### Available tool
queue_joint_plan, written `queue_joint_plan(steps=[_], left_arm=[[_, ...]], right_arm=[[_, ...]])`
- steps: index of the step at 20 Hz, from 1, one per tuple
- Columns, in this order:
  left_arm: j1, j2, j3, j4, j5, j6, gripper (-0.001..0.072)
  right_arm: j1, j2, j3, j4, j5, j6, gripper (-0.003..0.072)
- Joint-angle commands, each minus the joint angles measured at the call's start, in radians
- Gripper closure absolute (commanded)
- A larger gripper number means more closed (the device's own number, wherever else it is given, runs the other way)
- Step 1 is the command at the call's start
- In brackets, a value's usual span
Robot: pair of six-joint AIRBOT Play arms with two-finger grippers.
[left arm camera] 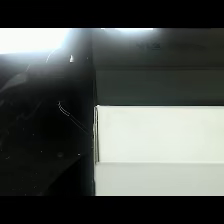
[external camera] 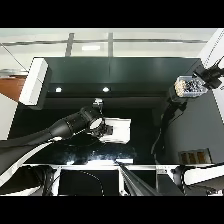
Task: Fold the box and place the chain.
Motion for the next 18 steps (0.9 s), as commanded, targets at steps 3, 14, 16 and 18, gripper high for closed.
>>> queue_joint_plan(steps=[3,14,16,18], left_arm=[[0.0,0.0,0.0,-0.003,-0.012,0.0,0.0679],[0.0,0.0,0.0,-0.003,-0.013,0.0,0.0679],[0.0,0.0,0.0,-0.003,-0.013,0.0,0.0678],[0.0,0.0,0.0,-0.003,-0.012,0.0,0.0678]], right_arm=[[-0.007,-0.077,0.048,-0.056,0.019,0.145,0.0042],[-0.009,-0.126,0.048,-0.072,-0.016,0.177,0.0052],[-0.009,-0.128,0.048,-0.064,-0.033,0.177,0.0215],[-0.009,-0.128,0.049,-0.056,-0.033,0.157,0.0215]])
